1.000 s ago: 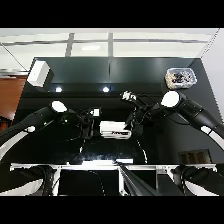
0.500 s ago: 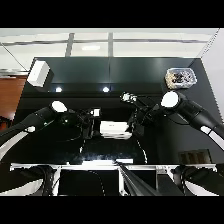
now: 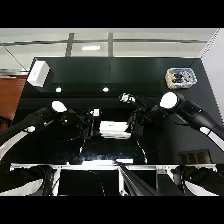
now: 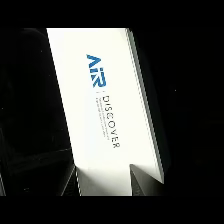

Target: Fold the box and place the chain.

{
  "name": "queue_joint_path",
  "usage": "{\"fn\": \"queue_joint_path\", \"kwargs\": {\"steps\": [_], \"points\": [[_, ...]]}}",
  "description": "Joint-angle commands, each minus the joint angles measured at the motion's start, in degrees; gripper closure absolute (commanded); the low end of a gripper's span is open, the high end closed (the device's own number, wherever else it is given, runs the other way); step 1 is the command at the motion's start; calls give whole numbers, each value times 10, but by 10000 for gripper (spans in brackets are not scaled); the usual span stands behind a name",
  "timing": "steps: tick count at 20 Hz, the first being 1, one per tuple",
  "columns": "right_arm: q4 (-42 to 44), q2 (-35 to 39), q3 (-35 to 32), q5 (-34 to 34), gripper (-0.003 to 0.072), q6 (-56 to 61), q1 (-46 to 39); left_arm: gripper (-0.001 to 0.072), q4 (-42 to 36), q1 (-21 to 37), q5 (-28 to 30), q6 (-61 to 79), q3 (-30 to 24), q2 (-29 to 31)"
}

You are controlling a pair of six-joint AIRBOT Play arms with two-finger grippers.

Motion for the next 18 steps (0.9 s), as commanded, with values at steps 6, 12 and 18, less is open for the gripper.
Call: {"fn": "queue_joint_path", "kwargs": {"steps": [6,12,18], "points": [[-19,-2,0,-1,282,2,9,225,0,0,1,-1,0,0],[-17,51,10,19,281,50,-12,225,0,0,1,-1,0,0],[83,74,-38,59,675,359,-78,225,0,0,1,-1,0,0]]}}
